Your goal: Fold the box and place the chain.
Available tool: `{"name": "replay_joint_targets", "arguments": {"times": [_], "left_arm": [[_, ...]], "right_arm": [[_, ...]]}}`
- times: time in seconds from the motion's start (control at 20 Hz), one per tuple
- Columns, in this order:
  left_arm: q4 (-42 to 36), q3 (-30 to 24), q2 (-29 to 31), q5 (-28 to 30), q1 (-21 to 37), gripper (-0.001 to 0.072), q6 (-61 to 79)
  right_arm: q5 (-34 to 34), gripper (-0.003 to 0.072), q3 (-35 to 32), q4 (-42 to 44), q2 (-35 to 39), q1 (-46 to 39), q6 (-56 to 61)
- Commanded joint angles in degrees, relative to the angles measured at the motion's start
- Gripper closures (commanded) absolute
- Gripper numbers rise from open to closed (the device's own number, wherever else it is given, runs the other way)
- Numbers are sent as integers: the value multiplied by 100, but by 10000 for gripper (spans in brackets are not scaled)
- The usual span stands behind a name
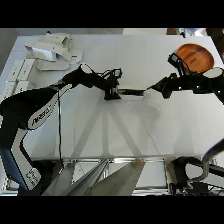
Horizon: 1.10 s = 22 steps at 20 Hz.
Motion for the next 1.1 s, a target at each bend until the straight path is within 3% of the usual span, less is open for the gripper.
{"name": "replay_joint_targets", "arguments": {"times": [0.0,0.4,0.5,0.7,1.05], "left_arm": [[2,7,2,2,2,271,0],[2,7,2,0,2,271,0],[2,7,2,2,2,271,0],[2,7,2,2,2,271,0],[2,7,2,2,2,271,0]], "right_arm": [[308,671,0,-35,-9,273,282],[-269,667,0,-7,-208,949,688],[-444,557,0,103,-208,949,774],[-595,546,0,160,-208,949,774],[634,586,0,247,380,942,990]]}}
